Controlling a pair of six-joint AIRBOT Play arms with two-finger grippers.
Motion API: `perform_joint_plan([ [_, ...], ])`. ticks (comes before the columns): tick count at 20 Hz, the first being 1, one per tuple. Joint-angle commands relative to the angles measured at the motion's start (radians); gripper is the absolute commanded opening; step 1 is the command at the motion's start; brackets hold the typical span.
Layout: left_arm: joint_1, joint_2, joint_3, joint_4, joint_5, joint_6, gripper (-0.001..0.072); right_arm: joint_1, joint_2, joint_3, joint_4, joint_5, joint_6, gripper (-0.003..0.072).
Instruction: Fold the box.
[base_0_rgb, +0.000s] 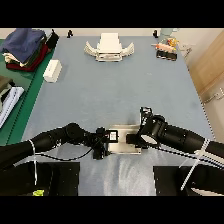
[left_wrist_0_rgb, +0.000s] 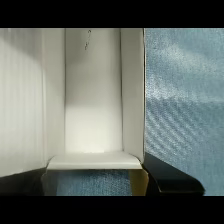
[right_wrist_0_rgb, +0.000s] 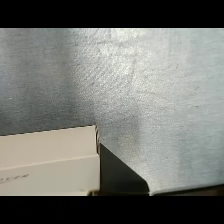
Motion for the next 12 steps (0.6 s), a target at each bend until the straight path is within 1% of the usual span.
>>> perform_joint_plan([
  [1, 0.001, -0.001, 0.000, 0.000, -0.001, -0.001, 0.0420, -0.001, -0.001, 0.001, -0.015, 0.019, 0.004, 0.0006],
  [3, 0.001, -0.001, 0.000, 0.000, -0.001, -0.001, 0.0421, -0.001, 0.003, 0.001, -0.013, 0.018, -0.008, 0.0021],
  [4, 0.001, -0.001, 0.000, 0.000, -0.001, -0.001, 0.0420, -0.001, 0.008, 0.001, -0.004, 0.018, -0.017, 0.0212],
  [5, 0.001, -0.001, 0.000, 0.000, -0.001, -0.001, 0.0420, -0.001, 0.017, 0.001, 0.009, 0.018, -0.022, 0.0377],
  [6, 0.001, -0.001, 0.000, 0.000, -0.001, -0.001, 0.0420, -0.001, 0.027, 0.001, 0.018, 0.019, -0.022, 0.0392],
  [11, 0.001, -0.001, 0.000, 0.000, -0.001, -0.001, 0.0420, -0.001, 0.043, 0.001, 0.023, 0.024, -0.021, 0.0390],
  [12, 0.001, -0.001, 0.000, 0.000, -0.001, -0.001, 0.0420, -0.001, 0.043, 0.001, 0.023, 0.025, -0.021, 0.0380],
])
